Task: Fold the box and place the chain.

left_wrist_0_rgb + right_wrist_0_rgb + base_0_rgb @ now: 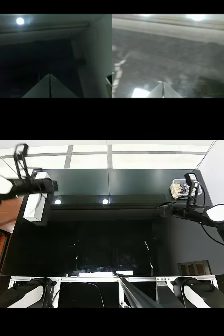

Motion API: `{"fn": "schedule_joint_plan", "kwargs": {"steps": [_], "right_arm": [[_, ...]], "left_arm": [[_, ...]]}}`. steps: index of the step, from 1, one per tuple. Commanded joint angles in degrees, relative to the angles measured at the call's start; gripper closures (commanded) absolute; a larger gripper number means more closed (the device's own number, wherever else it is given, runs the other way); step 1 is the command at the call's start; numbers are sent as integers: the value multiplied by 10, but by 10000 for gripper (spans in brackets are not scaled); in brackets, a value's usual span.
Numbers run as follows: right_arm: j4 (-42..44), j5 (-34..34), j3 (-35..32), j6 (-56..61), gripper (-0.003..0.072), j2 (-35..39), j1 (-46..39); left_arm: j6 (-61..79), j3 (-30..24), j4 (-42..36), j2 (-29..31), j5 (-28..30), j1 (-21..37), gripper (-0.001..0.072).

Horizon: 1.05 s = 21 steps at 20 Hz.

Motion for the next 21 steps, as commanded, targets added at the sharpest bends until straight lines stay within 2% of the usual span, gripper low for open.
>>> {"fn": "schedule_joint_plan", "kwargs": {"steps": [1,3,5,21], "right_arm": [[-63,-31,0,0,671,-3,12],[-63,-31,0,0,671,-3,12],[-63,-31,0,0,670,-3,12],[-63,-31,0,0,671,-3,12]], "left_arm": [[20,-111,-15,85,37,-38,685],[21,-141,-14,126,36,-35,685],[21,-155,-14,143,28,-35,684],[21,-155,-14,137,29,-39,684]]}}
